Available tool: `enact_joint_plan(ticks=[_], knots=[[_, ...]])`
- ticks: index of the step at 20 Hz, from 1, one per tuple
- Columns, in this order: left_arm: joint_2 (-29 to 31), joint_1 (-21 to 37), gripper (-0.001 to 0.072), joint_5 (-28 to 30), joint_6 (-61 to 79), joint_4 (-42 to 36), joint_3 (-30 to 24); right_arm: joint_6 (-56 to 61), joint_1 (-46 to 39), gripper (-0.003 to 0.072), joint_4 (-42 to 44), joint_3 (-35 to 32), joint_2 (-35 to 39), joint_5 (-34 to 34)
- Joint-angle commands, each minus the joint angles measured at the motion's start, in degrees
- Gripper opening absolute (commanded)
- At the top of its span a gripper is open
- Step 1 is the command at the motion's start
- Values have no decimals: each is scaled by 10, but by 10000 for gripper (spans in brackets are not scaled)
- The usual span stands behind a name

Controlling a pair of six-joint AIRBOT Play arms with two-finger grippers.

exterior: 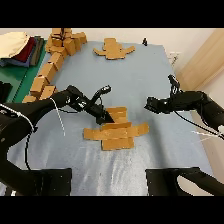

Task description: Fold the box.

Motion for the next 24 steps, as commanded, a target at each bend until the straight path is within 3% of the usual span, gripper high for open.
enact_joint_plan(ticks=[1,24], knots=[[0,6,10,-19,-2,-7,0,0,0,5,0,0,0,-6],[-3,-3,11,-22,-2,21,-1,-5,18,5,-2,0,-25,-11]])
